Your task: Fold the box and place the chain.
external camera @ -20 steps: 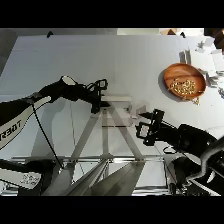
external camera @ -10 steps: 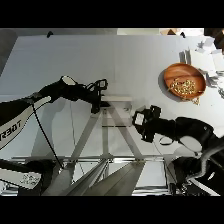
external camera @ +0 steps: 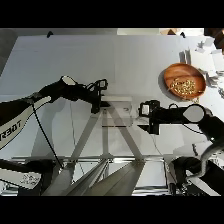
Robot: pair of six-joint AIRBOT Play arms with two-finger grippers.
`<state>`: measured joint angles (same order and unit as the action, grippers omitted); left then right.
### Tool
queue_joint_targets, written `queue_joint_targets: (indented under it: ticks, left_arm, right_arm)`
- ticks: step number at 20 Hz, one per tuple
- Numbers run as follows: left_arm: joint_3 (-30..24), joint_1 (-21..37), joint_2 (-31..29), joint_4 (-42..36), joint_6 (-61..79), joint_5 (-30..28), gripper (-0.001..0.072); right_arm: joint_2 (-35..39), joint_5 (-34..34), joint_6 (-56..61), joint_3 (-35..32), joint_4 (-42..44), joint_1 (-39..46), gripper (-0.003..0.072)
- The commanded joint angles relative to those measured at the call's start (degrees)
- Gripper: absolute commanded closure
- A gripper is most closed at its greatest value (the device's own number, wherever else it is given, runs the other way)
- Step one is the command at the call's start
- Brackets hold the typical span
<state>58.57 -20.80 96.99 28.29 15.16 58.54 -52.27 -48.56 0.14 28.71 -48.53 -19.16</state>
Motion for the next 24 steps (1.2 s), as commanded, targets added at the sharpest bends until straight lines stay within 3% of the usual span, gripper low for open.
queue_joint_targets:
  ticks: [1,7,13,18,24]
  left_arm:
    - [0.02,0.0,-0.04,0.0,0.0,-0.02,0.0698]
    - [0.02,-0.02,-0.04,0.0,0.02,-0.02,0.0698]
    - [0.04,0.0,-0.04,0.02,0.02,0.0,0.0698]
    - [0.02,-0.02,-0.04,0.02,0.0,-0.02,0.0698]
    - [0.02,0.0,-0.04,0.0,0.0,-0.02,0.0698]
  right_arm:
    - [-2.6,1.22,-13.18,-3.32,6.97,0.2,-0.0022]
    - [-2.62,17.62,-15.67,-12.09,16.17,-3.85,-0.0022]
    - [-2.64,22.86,-15.39,-12.13,33.09,-4.33,-0.0021]
    - [-2.75,23.65,-15.21,-12.13,33.77,-4.28,-0.0018]
    - [1.09,22.82,-15.67,-12.15,19.61,-4.28,-0.0006]
